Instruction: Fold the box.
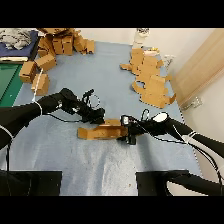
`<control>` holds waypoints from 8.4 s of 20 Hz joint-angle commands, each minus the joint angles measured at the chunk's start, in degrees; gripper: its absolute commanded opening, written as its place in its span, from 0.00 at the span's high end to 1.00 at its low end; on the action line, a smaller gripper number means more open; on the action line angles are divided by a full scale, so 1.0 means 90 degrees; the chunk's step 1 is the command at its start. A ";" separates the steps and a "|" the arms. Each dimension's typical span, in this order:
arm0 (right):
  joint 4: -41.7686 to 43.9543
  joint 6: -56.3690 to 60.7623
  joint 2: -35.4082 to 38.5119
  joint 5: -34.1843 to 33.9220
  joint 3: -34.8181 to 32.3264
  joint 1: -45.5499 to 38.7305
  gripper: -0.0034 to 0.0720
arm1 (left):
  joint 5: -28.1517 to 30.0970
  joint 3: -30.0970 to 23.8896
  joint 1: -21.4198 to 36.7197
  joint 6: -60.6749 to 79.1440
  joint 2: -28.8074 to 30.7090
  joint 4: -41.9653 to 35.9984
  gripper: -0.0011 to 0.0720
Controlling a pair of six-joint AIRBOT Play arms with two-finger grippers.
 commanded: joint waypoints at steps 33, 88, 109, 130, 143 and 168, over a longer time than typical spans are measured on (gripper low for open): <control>0.0000 0.0005 0.0005 0.0002 0.0002 0.0000 0.19 | 0.2225 -0.2795 -0.1365 0.5345 0.3687 0.3359 0.00; -0.0146 0.0005 0.0005 0.0002 0.0002 0.0000 0.19 | 0.3519 -0.2334 -0.2021 0.5831 0.2584 0.2565 0.83; -0.0172 0.0005 0.0005 0.0002 0.0002 0.0000 0.19 | 0.3580 -0.2334 -0.2215 0.6023 0.2358 0.2317 0.73; -0.0384 0.0005 0.0005 0.0000 0.0002 0.0000 0.34 | 0.3568 -0.2263 -0.2215 0.5979 0.2353 0.2273 0.38; -0.0384 0.0007 0.0005 0.0000 0.0002 0.0000 0.34 | 0.3585 -0.2256 -0.2220 0.5982 0.2353 0.1970 0.97; -0.0406 0.0005 0.0005 -0.0029 0.0002 0.0000 0.34 | 0.3585 -0.2254 -0.2217 0.5999 0.2351 0.1508 0.44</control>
